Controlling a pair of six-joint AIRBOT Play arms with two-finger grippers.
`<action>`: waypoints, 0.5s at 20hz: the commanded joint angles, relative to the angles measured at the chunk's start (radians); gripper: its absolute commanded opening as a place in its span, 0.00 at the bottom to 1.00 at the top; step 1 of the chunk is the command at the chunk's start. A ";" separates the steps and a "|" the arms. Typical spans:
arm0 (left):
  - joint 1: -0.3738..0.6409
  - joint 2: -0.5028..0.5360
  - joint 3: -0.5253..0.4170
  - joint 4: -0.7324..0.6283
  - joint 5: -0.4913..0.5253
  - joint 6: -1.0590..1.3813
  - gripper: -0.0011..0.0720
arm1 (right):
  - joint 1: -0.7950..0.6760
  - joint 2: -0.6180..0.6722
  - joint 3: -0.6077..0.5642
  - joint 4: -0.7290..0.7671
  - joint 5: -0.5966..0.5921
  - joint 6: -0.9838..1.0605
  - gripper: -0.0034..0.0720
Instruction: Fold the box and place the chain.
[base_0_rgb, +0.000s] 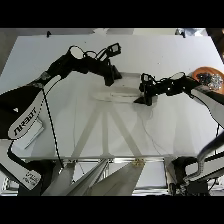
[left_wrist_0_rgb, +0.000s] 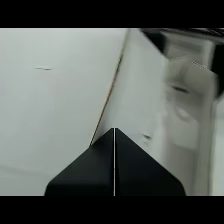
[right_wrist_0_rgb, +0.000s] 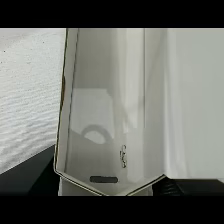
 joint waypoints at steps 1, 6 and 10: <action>-0.002 -0.045 0.000 -0.006 0.134 -0.154 0.03 | 0.000 0.000 0.000 0.000 0.001 0.000 0.36; -0.013 -0.117 0.000 0.053 0.010 -0.203 0.03 | 0.000 0.000 0.000 0.000 0.001 0.000 0.36; -0.006 -0.108 0.000 0.030 -0.007 -0.202 0.03 | 0.000 0.000 0.000 -0.001 0.001 -0.001 0.36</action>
